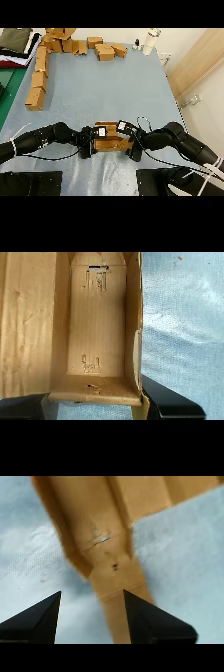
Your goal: Fold the box.
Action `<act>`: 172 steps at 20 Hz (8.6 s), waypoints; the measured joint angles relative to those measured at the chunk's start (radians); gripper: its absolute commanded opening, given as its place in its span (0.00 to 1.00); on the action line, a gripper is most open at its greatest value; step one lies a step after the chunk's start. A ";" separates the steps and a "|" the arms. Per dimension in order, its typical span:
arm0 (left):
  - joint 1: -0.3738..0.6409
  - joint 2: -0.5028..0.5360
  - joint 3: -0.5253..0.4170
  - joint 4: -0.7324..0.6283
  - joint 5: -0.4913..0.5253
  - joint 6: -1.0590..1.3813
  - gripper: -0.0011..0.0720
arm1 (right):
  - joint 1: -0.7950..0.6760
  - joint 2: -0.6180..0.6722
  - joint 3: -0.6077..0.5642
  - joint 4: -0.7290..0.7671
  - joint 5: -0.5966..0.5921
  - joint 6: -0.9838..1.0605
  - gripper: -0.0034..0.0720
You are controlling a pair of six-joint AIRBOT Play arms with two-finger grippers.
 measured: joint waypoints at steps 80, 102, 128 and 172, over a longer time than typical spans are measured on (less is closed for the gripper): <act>0.000 0.000 0.000 0.000 0.000 0.000 0.66 | -0.338 0.078 -0.162 0.573 0.073 0.370 0.65; 0.000 0.000 0.000 0.000 -0.001 0.000 0.66 | 0.274 -0.536 0.452 -0.249 -0.183 1.402 0.56; -0.001 0.000 0.001 -0.007 0.005 -0.004 0.66 | 0.335 -0.579 0.536 -0.337 -0.372 1.537 0.61; -0.001 0.000 0.000 0.000 -0.002 0.000 0.66 | -0.428 -0.616 0.305 0.958 -0.438 -0.107 0.05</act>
